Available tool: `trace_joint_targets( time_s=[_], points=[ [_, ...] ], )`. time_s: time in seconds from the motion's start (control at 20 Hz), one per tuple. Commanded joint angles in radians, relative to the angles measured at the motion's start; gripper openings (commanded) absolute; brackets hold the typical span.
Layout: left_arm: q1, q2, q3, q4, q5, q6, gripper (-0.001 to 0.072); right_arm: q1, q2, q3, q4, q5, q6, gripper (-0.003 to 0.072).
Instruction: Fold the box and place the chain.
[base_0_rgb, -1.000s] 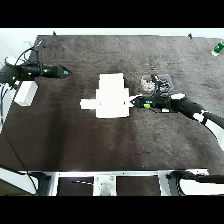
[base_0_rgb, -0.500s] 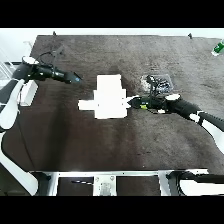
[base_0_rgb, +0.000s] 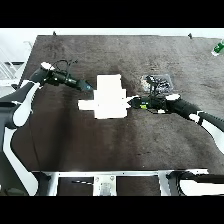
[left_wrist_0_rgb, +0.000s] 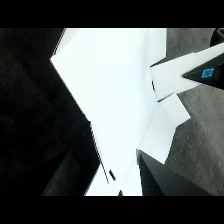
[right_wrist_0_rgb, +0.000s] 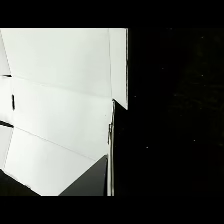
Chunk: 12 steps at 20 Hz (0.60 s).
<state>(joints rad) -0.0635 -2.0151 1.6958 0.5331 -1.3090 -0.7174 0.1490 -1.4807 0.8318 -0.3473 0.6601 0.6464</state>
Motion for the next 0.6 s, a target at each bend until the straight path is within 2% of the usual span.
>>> trace_joint_targets(
  time_s=[0.0, 0.2, 0.4, 0.55],
  points=[
    [-0.023, -0.027, 0.008, -0.017, 0.034, -0.010, 0.0489, 0.001, -0.001, 0.001, 0.000, 0.003, 0.000, 0.0009],
    [-0.052, -0.050, 0.018, -0.031, 0.026, -0.009, 0.0488, 0.002, -0.001, 0.001, -0.001, 0.005, -0.001, 0.0009],
    [-0.080, -0.052, 0.018, -0.047, 0.060, 0.011, 0.0485, 0.002, -0.001, 0.001, -0.001, 0.005, -0.001, 0.0009],
    [-0.087, -0.074, 0.029, -0.046, 0.009, 0.010, 0.0478, 0.002, -0.001, 0.001, -0.001, 0.005, -0.004, 0.0009]
  ],
)
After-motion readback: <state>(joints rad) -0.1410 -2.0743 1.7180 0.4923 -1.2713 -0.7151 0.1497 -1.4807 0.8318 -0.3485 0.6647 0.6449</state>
